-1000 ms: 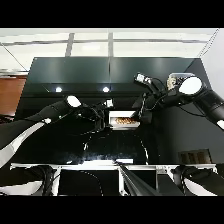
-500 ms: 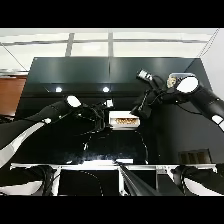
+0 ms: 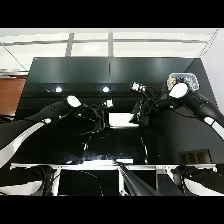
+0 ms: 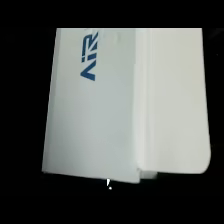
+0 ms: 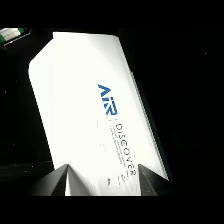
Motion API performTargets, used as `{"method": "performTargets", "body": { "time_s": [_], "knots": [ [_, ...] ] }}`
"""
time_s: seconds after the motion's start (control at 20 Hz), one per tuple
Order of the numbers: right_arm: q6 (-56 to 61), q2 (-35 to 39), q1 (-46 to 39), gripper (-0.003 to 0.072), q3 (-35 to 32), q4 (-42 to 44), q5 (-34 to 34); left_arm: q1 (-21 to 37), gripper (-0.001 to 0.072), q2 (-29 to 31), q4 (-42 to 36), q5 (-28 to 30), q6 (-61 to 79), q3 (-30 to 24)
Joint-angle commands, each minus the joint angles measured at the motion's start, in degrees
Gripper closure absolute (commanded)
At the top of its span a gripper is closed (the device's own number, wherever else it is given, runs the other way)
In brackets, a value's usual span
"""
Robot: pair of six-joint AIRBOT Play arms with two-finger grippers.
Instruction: Fold the box and place the chain.
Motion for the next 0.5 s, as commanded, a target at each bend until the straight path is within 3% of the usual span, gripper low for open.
{"method": "performTargets", "body": {
  "time_s": [0.0, 0.25, 0.3, 0.45],
  "knots": [
    [-0.44, -0.09, 0.11, 0.0243, -0.13, 0.04, 0.46, -0.02, 0.0218, -0.04, 0.02, 0.09, 0.0, 0.0],
    [-0.42, -0.09, 0.11, 0.0278, -0.13, 0.07, 0.42, -0.02, 0.0218, -0.04, 0.02, 0.09, 0.0, 0.0],
    [-0.42, -0.09, 0.11, 0.0426, -0.13, 0.07, 0.42, -0.02, 0.0218, -0.04, 0.02, 0.09, 0.0, 0.0],
    [-0.42, -0.07, 0.11, 0.0453, -0.13, 0.11, 0.09, -0.02, 0.0218, -0.04, 0.02, 0.07, 0.0, 0.0]
  ]
}}
